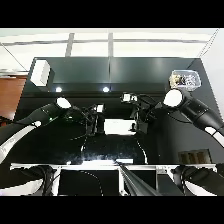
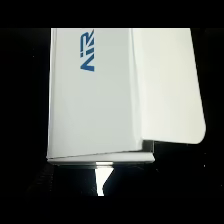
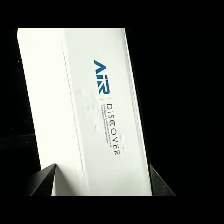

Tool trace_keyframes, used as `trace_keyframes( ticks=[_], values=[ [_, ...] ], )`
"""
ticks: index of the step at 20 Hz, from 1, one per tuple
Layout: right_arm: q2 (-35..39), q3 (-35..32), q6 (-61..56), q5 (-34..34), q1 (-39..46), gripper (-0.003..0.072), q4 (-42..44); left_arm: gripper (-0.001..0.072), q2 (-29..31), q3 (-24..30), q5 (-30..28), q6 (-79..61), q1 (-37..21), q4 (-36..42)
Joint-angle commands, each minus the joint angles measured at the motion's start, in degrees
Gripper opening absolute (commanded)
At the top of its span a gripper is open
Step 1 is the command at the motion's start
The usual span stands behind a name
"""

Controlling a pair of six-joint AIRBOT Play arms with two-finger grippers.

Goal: Fold the box and place the chain.

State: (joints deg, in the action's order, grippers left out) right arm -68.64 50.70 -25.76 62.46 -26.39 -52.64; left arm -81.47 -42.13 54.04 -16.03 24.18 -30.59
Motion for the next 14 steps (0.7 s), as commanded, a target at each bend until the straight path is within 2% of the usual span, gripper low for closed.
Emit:
trace_keyframes(
  ticks=[1, 4, 5, 6, 8, 9, 14],
  values=[
    [-0.7, -0.1, 0.1, -0.4, -0.8, 0.0687, 0.0, 0.0288, 0.0, 0.0, 0.0, 0.0, 0.0, 0.0],
    [-1.4, -0.2, 0.1, -1.7, -1.5, 0.0687, -0.1, 0.0287, 0.0, 0.0, 0.0, 0.0, 0.0, 0.0],
    [-1.4, -0.2, 0.1, -2.2, -1.5, 0.064, -0.1, 0.0287, 0.0, 0.0, 0.0, 0.0, 0.0, 0.0],
    [-1.4, -0.2, 0.1, -2.2, -1.5, 0.0503, -0.1, 0.0287, 0.0, 0.0, 0.0, 0.0, 0.0, 0.0],
    [-1.4, -0.2, 0.1, -2.3, -1.5, 0.0472, -0.1, 0.0287, 0.0, 0.0, 0.0, 0.0, 0.0, 0.0],
    [-1.4, -0.2, 0.1, -2.2, -1.5, 0.0368, -0.1, 0.0287, 0.0, 0.0, 0.0, 0.0, 0.0, 0.0],
    [-1.4, -0.2, -0.2, -1.1, -1.5, 0.0367, 0.2, 0.0287, 0.0, 0.0, 0.0, 0.0, 0.0, 0.0]
  ],
)
